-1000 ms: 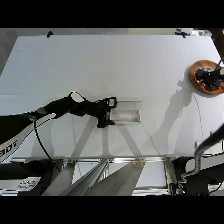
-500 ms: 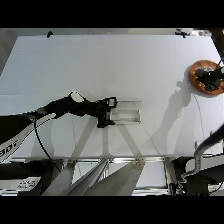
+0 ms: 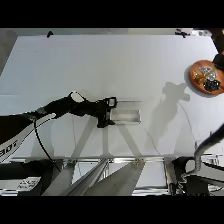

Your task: Fold the box and place the chain.

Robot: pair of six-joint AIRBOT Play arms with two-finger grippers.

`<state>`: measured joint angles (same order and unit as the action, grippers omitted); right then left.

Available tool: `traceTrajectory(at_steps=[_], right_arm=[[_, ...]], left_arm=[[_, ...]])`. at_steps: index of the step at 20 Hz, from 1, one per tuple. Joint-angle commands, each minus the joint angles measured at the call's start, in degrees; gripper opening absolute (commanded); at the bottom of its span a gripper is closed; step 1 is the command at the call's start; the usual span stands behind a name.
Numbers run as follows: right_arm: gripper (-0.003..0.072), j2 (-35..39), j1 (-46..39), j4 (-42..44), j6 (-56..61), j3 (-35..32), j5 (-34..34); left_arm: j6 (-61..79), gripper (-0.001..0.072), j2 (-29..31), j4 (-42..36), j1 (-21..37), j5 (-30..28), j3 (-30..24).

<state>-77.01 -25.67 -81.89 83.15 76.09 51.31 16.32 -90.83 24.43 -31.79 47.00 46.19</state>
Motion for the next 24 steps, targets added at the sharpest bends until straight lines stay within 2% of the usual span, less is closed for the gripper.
traceTrajectory(at_steps=[1,6,9,17,20,24], right_arm=[[0.0006,7.3,0.0,0.3,-4.0,-0.1,9.4],[0.0006,18.0,0.5,12.1,-9.8,-0.9,17.1],[0.0006,25.6,3.5,12.3,-9.7,-4.5,20.3],[0.0006,44.4,10.6,14.4,-8.1,-23.5,22.1],[0.0006,48.5,14.1,18.7,-7.1,-32.7,21.5],[0.0006,50.7,24.5,25.0,-5.2,-42.9,17.5]], left_arm=[[0.0,0.0276,0.0,0.0,0.0,0.0,0.0],[0.0,0.0276,0.0,0.0,0.0,0.0,0.0],[0.0,0.0276,0.0,0.0,0.0,0.0,0.0],[0.0,0.0276,0.0,0.0,0.0,0.0,0.0],[0.0,0.0276,0.0,0.0,0.0,0.0,0.0],[0.0,0.0276,0.0,0.0,0.0,0.0,0.0]])
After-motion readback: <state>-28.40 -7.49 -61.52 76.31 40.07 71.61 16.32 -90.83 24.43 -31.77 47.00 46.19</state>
